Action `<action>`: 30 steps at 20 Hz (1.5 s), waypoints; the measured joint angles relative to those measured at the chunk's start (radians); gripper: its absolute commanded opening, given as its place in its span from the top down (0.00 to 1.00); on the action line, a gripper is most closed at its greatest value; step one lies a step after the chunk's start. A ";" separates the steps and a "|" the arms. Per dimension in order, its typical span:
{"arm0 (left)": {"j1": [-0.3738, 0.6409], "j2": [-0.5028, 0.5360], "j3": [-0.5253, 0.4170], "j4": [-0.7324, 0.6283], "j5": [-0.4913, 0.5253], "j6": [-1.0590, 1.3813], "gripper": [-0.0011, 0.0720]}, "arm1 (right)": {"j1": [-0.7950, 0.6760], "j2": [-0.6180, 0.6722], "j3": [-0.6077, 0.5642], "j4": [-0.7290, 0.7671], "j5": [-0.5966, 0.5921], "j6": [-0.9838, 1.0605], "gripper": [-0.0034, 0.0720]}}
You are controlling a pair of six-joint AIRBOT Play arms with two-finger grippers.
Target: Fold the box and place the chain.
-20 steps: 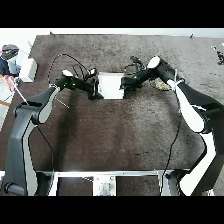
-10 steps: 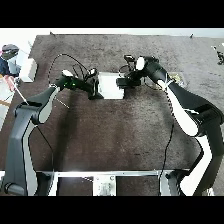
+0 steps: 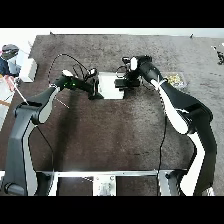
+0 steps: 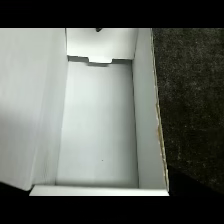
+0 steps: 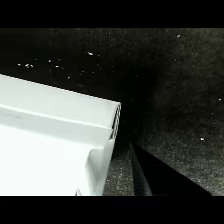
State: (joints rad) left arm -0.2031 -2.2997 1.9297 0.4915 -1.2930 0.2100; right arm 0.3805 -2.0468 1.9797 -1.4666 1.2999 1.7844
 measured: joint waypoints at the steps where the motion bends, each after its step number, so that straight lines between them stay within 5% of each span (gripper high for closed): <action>1: 0.000 0.000 0.000 0.000 0.000 0.000 0.38 | 0.002 -0.003 0.001 -0.008 0.002 0.011 0.51; 4: 0.000 0.000 0.000 -0.001 0.000 0.000 0.38 | 0.009 -0.012 0.004 -0.024 0.005 0.040 0.67; 17: 0.000 0.000 0.000 -0.005 0.000 0.000 0.38 | 0.035 -0.038 0.004 -0.062 -0.026 0.108 0.67; 19: 0.000 0.000 0.000 -0.005 0.000 0.000 0.38 | 0.037 -0.040 0.005 -0.070 -0.026 0.112 0.84; 30: 0.000 0.000 0.000 -0.008 0.000 -0.003 0.38 | 0.041 -0.043 0.005 -0.098 -0.025 0.128 0.92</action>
State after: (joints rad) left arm -0.2035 -2.2997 1.9293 0.4831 -1.2926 0.2073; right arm 0.4217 -2.0903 1.9842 -1.5642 1.2747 1.9121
